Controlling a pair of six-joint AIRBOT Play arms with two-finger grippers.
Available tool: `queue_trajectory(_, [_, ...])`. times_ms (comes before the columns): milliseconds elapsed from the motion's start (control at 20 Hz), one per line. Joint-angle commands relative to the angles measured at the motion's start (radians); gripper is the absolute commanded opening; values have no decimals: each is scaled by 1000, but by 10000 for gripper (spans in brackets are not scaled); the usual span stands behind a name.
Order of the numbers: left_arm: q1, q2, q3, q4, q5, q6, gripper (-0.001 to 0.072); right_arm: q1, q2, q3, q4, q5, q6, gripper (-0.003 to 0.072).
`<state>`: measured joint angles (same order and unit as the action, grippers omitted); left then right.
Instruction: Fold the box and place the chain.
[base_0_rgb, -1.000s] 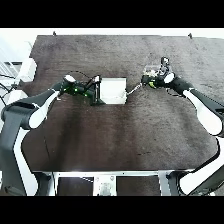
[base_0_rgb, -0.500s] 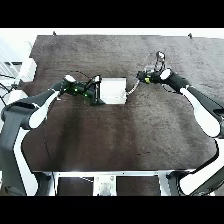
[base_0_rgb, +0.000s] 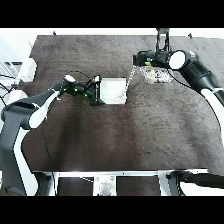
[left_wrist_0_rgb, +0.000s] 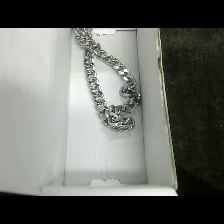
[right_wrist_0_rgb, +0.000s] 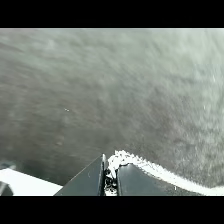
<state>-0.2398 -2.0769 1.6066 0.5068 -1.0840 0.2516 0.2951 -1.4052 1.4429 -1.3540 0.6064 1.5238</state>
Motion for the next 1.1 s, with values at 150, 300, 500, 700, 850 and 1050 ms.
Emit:
queue_trajectory(150, [-1, 0, 0, 0, -1, 0, 393, 101, 116, 0, -151, 128, 92, 9])
queue_trajectory(300, [-1, 0, 0, 0, -1, 0, 393, 151, 118, 0, -151, 129, 100, 9])
queue_trajectory(500, [-1, 0, 0, 0, -1, 0, 393, 228, 116, -8, -183, 113, 119, 9])
queue_trajectory(700, [-1, 0, 0, 0, -1, 0, 393, 261, 116, -66, -185, 77, 153, 9])
queue_trajectory(850, [-1, 0, 0, 0, -1, 0, 393, 275, 116, -105, -196, 71, 179, 9])
queue_trajectory(1050, [-1, 0, 0, 0, 0, 0, 393, 295, 115, -143, -195, 34, 204, 9])
